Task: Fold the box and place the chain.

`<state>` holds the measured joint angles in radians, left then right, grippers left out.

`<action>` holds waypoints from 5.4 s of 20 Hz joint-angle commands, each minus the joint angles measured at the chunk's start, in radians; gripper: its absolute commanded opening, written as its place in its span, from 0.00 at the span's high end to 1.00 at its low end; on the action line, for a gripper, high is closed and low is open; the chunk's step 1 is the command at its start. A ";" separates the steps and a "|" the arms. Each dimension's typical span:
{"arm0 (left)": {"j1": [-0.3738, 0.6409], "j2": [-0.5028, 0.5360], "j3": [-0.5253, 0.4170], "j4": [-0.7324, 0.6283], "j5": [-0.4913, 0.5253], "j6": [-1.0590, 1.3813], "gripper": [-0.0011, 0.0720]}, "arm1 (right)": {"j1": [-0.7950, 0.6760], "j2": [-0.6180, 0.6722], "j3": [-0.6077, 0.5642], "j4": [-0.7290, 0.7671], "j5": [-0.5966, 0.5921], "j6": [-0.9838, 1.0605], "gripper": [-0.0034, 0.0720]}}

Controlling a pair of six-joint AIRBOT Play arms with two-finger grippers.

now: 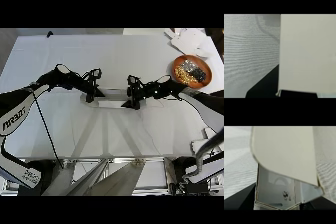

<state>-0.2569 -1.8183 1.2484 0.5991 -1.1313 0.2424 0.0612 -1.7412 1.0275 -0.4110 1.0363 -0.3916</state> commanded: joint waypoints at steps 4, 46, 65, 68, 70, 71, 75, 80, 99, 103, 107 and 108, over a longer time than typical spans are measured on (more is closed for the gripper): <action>0.000 0.000 0.000 0.000 -0.002 0.000 0.97 | 0.000 0.000 0.001 0.000 0.000 0.001 0.36; 0.109 0.308 -0.022 0.322 -0.341 -0.322 0.97 | 0.000 0.000 0.001 0.000 0.000 0.001 0.36; -0.003 0.126 -0.072 -0.214 0.312 -0.625 0.97 | 0.000 0.000 0.001 0.000 0.000 0.001 0.36; -0.020 0.102 -0.073 -0.085 0.308 -0.702 0.97 | 0.000 0.000 0.001 0.000 0.000 0.000 0.36; -0.030 0.100 -0.073 -0.056 0.304 -0.701 0.97 | 0.000 0.000 0.001 0.000 0.000 0.000 0.36; -0.032 0.100 -0.072 -0.059 0.304 -0.694 0.97 | 0.000 0.000 0.001 0.000 0.000 0.001 0.36; -0.036 0.109 -0.072 -0.064 0.296 -0.694 0.97 | 0.000 0.000 0.001 0.000 0.000 0.000 0.36; -0.008 0.219 -0.072 -0.063 0.255 -0.661 0.97 | 0.000 0.000 0.001 0.000 0.000 0.000 0.36; 0.038 0.516 -0.411 0.289 0.240 -0.016 0.22 | 0.000 0.000 0.001 0.000 0.000 0.000 0.36; 0.016 0.473 -0.413 0.189 0.268 0.022 0.22 | 0.000 0.000 0.001 0.000 0.000 0.000 0.36; 0.016 0.424 -0.413 0.085 0.276 0.154 0.22 | 0.000 0.000 0.001 0.000 0.000 0.000 0.36; 0.016 0.411 -0.413 0.075 0.288 0.158 0.22 | 0.000 0.000 0.001 0.000 0.000 0.000 0.36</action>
<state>-0.2371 -1.3762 0.8394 0.7410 -0.8707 0.3195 0.0608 -1.7409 1.0286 -0.4114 1.0359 -0.3912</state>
